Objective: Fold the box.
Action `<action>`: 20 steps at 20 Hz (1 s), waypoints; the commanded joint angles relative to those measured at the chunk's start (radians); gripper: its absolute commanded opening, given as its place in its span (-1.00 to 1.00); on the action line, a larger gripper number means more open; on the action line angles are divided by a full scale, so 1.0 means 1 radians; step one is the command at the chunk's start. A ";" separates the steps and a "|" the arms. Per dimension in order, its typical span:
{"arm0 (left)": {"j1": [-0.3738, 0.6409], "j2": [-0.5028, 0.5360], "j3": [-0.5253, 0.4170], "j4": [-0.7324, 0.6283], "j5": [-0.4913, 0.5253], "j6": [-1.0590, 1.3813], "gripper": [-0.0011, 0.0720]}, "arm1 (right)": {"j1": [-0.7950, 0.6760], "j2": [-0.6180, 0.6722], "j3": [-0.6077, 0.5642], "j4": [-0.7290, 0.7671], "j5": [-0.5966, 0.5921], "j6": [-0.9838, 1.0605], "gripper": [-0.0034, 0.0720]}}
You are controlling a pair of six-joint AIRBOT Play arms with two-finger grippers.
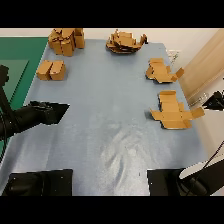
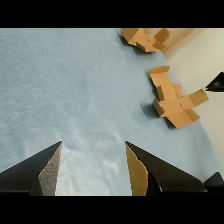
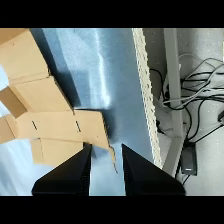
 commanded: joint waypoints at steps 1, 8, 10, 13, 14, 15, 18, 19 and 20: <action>0.001 0.000 0.000 0.019 0.000 0.002 0.73 | -0.038 0.061 -0.106 -0.015 0.000 -0.034 -0.15; 0.001 0.000 0.000 0.048 -0.005 0.002 0.73 | -0.200 0.256 -0.293 0.182 -0.092 -0.088 -0.15; 0.001 0.000 0.000 0.056 -0.018 0.002 0.73 | -0.263 0.346 -0.311 0.260 -0.111 -0.098 -0.33; 0.001 0.000 0.000 0.071 -0.026 0.002 0.73 | -0.329 0.409 -0.369 0.481 -0.071 -0.095 -0.33; 0.001 0.000 0.000 0.079 -0.026 0.002 0.73 | -0.322 0.400 -0.373 0.413 -0.082 -0.105 -0.33; 0.001 -0.001 0.000 0.087 -0.025 0.003 0.73 | -0.289 0.386 -0.373 0.250 -0.080 -0.129 -0.32; 0.001 0.000 0.000 0.109 -0.023 0.003 0.73 | -0.191 0.345 -0.373 0.045 -0.146 -0.251 -0.25; 0.001 0.001 0.000 0.109 -0.025 0.003 0.73 | -0.160 0.342 -0.373 -0.005 -0.179 -0.302 0.01; 0.001 0.001 0.000 0.109 -0.024 0.003 0.73 | -0.125 0.343 -0.372 -0.072 -0.245 -0.315 0.37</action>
